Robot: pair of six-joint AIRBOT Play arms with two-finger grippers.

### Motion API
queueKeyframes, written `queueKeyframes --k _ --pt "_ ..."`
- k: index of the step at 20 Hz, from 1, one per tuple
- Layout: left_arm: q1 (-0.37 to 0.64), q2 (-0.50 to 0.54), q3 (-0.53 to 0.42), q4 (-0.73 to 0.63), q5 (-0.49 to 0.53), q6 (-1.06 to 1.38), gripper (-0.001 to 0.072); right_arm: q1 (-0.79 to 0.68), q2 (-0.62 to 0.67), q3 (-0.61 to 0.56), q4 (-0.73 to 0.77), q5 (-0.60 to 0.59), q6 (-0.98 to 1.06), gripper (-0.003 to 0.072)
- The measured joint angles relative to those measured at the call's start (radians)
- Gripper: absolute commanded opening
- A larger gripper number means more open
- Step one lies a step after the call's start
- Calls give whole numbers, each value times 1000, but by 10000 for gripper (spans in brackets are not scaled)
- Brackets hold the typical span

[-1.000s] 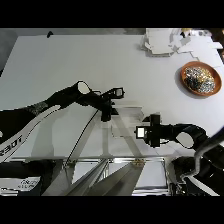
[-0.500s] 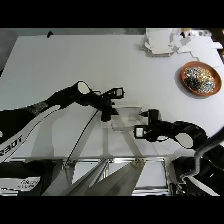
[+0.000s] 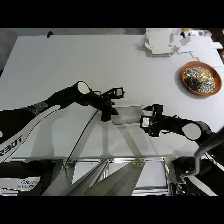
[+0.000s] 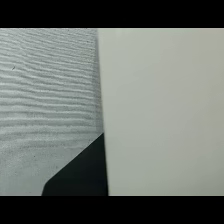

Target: Fold the box and place the chain.

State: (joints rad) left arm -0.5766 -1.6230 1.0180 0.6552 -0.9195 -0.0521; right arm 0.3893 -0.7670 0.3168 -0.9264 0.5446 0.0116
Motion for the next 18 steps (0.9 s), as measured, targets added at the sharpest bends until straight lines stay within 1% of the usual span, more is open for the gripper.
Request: queueKeyframes --k 3,7,14,18 --pt "0 0 0 0 -1 0 9 -53 -23 0 90 50 -81 689" --pt "0 0 0 0 -1 0 9 -113 -101 19 173 98 -150 690" --pt "0 0 0 0 0 0 9 -199 -232 104 213 204 -212 696" --pt "0 0 0 0 0 0 9 -211 -292 121 280 245 -303 697"
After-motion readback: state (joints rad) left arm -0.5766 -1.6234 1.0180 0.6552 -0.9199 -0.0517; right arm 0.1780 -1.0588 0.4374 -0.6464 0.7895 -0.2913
